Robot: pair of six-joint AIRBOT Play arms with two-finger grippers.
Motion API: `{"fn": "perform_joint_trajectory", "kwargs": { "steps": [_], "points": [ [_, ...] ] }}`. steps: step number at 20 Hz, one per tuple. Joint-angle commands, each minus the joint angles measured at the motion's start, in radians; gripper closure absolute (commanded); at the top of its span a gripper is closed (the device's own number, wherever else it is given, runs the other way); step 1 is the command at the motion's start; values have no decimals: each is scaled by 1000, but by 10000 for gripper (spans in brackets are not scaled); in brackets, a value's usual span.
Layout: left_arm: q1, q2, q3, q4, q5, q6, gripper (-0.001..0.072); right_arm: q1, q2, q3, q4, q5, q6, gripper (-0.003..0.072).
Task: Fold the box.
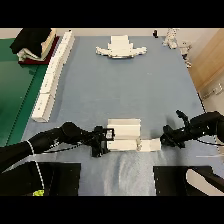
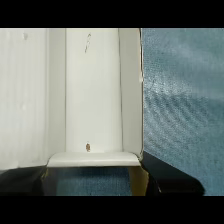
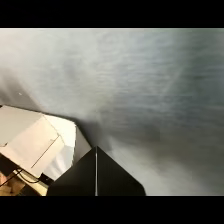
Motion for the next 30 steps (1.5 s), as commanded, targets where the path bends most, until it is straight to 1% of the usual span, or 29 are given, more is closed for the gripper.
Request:
{"fn": "perform_joint_trajectory", "kwargs": {
  "steps": [1, 5, 10, 11, 12, 13, 14, 15, 16, 19, 21, 22, 24, 27, 30],
  "points": [
    [1, 0, 0, 0, 0, 2, 260, 62, 13, -7, 38, -14, -3, 687],
    [1, 0, 0, 0, 0, 2, 260, 115, 16, -26, 42, 35, -2, 687],
    [1, 0, 0, 0, 0, 2, 260, 230, 29, -24, 94, 40, -5, 681],
    [1, 0, 0, 0, 0, 2, 260, 254, 37, -16, 95, 44, -8, 587],
    [1, 0, 0, 0, 0, 2, 260, 272, 49, -1, 94, 50, -10, 511],
    [1, 0, 0, 0, 0, 2, 260, 283, 63, 16, 93, 55, -10, 510],
    [1, 0, 0, 0, 0, 2, 260, 287, 82, 35, 91, 63, -9, 436],
    [1, 0, 0, 0, 0, 2, 260, 287, 101, 53, 88, 65, -8, 269],
    [1, 0, 0, 0, 0, 2, 260, 287, 120, 69, 89, 65, -8, 211],
    [1, 0, 0, 0, 0, 2, 260, 295, 154, 78, 95, 61, -8, 210],
    [1, 0, 0, 0, 0, 2, 260, 351, 153, 77, 97, 72, -8, 196],
    [1, 0, 0, 0, 0, 2, 260, 395, 153, 77, 96, 100, 2, 195],
    [1, 0, 0, 0, 0, 2, 260, 502, 153, 78, 74, 195, 63, 196],
    [1, 0, 0, 0, 0, 2, 259, 641, 153, 79, -55, 316, 238, 200],
    [1, 0, 0, 0, 0, 2, 259, 750, 152, 101, -195, 347, 431, 203]
  ]
}}
